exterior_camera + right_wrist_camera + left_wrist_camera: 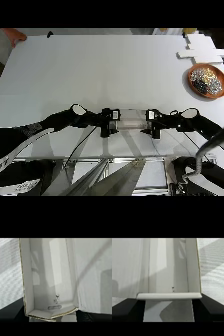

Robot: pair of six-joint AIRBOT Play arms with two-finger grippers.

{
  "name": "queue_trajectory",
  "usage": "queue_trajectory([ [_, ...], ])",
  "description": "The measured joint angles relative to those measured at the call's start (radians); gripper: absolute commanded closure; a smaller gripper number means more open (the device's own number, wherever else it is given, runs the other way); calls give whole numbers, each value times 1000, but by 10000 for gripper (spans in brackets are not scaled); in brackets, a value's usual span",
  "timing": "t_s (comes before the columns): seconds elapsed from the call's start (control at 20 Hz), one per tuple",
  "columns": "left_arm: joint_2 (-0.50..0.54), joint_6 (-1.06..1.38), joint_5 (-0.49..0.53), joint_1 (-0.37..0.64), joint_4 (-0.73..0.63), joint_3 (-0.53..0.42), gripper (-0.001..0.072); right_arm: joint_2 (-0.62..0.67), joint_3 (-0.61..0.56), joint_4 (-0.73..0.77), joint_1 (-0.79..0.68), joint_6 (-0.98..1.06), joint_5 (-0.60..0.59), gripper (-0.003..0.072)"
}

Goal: Fold the box and place the chain.

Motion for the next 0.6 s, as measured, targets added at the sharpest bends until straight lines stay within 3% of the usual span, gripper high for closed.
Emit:
queue_trajectory([
  [0.1, 0, 0, 0, 0, 0, 0, 376, 0, 0, 0, 0, 0, -1, 390],
  [0.15, 0, 0, 0, 0, 0, 0, 376, 0, 0, 0, 0, 0, -1, 266],
  [0.2, 0, 0, 0, 0, 0, 0, 376, 0, 0, 0, 0, 0, -1, 56],
  [0.25, -1, 0, 3, 0, -1, 0, 376, 0, 0, -8, 1, -1, -9, 0],
  [0.6, -1, 0, 2, 0, -1, 0, 376, 79, 0, -48, 0, 87, -4, 1],
])
